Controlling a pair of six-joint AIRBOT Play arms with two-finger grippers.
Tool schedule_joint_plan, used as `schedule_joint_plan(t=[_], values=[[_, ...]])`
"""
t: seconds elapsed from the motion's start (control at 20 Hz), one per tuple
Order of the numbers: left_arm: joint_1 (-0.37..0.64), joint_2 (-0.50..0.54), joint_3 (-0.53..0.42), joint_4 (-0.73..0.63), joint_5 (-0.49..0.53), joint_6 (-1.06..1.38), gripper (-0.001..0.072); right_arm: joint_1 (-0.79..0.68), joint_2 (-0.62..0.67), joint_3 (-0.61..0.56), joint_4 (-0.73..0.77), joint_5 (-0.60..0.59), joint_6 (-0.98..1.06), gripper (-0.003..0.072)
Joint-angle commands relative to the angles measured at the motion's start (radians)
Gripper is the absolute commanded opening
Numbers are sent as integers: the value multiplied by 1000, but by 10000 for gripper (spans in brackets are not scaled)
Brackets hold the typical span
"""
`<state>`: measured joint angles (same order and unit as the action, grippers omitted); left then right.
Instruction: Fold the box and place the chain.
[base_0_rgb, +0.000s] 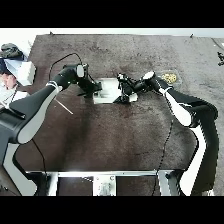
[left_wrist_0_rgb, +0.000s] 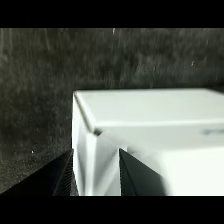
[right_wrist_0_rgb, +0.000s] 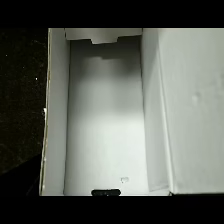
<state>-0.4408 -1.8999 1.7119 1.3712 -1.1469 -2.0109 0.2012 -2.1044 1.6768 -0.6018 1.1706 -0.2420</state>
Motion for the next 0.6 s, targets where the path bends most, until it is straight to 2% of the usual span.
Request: schedule_joint_plan(t=[0.0,0.15,0.25,0.3,0.55], values=[[-41,-103,192,141,-202,-110,303,0,-1,0,0,0,0,473],[-68,-179,323,227,-313,-139,302,0,-1,0,0,0,0,473],[-74,-192,332,267,-324,-167,295,0,-1,0,0,0,0,473],[-74,-196,332,278,-336,-182,229,0,-1,0,0,0,0,473],[-74,-210,331,304,-349,-181,208,0,-1,0,0,0,0,473]])
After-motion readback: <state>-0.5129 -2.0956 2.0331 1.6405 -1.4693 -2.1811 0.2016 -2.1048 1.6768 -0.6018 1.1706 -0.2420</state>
